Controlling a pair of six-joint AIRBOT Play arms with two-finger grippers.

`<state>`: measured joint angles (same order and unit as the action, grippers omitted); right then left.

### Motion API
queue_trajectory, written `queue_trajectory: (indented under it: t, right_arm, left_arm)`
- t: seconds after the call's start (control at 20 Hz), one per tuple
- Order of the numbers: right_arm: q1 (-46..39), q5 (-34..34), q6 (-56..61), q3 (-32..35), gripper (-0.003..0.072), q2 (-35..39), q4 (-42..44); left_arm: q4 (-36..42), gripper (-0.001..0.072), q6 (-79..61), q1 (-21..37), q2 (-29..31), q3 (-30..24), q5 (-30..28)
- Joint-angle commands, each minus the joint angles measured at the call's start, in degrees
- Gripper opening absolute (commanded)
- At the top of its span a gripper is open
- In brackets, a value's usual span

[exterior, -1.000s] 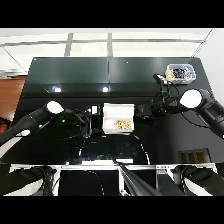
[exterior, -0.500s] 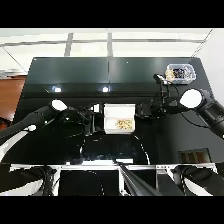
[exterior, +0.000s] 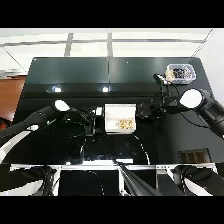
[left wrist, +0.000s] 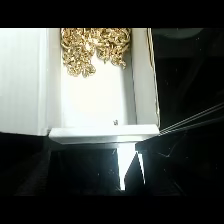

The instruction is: Fold the box and place the chain.

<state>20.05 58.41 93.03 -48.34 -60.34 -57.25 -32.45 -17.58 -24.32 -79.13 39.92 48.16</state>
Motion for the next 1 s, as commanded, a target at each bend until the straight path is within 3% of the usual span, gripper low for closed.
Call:
queue_trajectory:
  t: [0.0,0.4,0.65,0.7,0.75,0.8,0.95]
  right_arm:
    - [0.07,-0.66,0.0,0.02,0.0304,0.04,0.07]
    - [0.07,-0.63,0.0,0.02,0.0304,0.04,0.07]
    - [0.07,-1.86,0.0,0.02,0.0304,0.04,0.24]
    - [0.07,-2.86,0.0,0.02,0.0304,0.04,0.28]
    - [0.07,-4.13,-0.02,0.02,0.0304,0.04,0.66]
    - [0.07,-5.42,-0.02,0.0,0.0304,0.04,1.44]
    - [0.04,-11.37,-2.99,-1.2,0.0308,0.04,6.25]
  left_arm:
    - [2.32,0.0716,0.2,-0.07,-0.04,0.11,-0.2]
    - [2.91,0.0715,0.37,-2.58,-0.28,0.39,-0.98]
    - [2.91,0.0692,3.08,-3.65,-0.28,0.37,-4.9]
    - [2.95,0.0655,3.13,-3.69,-0.28,0.37,-5.44]
    - [2.89,0.0534,3.21,-3.89,-0.28,0.37,-5.64]
    - [2.71,0.0493,3.19,-4.02,-0.28,0.37,-5.66]
    - [2.71,0.0492,3.19,-4.07,-0.28,0.37,-5.68]
